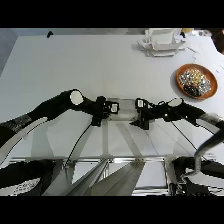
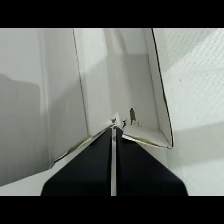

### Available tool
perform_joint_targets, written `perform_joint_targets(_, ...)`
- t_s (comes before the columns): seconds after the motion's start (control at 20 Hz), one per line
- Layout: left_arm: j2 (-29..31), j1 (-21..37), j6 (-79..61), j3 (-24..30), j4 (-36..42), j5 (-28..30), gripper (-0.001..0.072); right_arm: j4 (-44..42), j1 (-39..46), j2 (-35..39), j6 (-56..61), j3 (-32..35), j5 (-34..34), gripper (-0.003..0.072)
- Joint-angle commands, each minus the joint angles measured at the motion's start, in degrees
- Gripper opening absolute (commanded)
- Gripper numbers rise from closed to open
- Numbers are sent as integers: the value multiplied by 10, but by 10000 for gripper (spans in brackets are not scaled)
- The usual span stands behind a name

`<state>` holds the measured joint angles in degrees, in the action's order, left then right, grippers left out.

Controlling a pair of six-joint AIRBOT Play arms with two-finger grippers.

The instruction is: Fold the box and place the chain.

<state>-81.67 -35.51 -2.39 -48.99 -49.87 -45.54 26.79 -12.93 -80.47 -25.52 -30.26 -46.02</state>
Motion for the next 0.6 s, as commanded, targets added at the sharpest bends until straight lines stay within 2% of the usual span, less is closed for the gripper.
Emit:
perform_joint_targets(0.0, 0, -9, 3, 0, 10, 3, 30, 0, 0, 0, 0, 0, 0, 436)
perform_joint_targets(0.2, -1, -17, 14, 0, 12, 3, 33, 0, 0, 0, 0, 0, 0, 436)
perform_joint_targets(0.25, -1, -17, 14, 0, 12, 3, 54, 0, 0, 0, 0, 0, 0, 436)
perform_joint_targets(0.35, -1, -17, 14, 0, 12, 3, 296, 0, 0, 0, 0, 0, 0, 436)
perform_joint_targets(0.4, -1, -17, 14, 0, 11, 3, 389, 0, 0, 0, 0, 0, 0, 436)
perform_joint_targets(0.45, -3, -17, 14, 0, 10, 3, 463, 0, 0, 0, 0, 0, 0, 436)
perform_joint_targets(0.55, -8, -17, 16, 0, 10, 3, 517, 0, 0, 0, 0, 0, 0, 436)
